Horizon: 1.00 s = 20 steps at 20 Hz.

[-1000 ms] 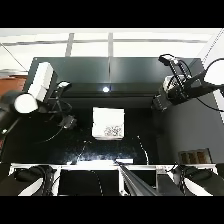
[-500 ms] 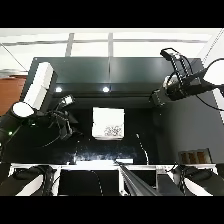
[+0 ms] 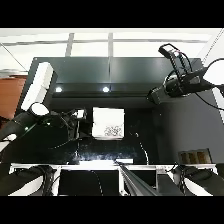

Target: Fold the box and place the chain.

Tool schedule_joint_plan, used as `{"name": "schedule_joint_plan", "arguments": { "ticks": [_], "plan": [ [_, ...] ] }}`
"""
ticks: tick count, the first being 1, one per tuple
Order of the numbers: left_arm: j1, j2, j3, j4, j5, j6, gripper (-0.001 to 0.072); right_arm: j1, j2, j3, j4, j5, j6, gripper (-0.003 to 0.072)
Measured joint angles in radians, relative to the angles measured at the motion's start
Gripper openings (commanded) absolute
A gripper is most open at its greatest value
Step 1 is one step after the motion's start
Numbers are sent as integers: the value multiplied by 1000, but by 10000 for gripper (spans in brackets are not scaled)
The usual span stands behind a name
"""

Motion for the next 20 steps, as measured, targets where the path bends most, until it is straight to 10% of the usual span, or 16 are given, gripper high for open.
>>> {"name": "schedule_joint_plan", "arguments": {
  "ticks": [20],
  "plan": [
    [-58,-65,0,-140,2,89,710,0,-23,0,2,-56,-16,713]
  ]
}}
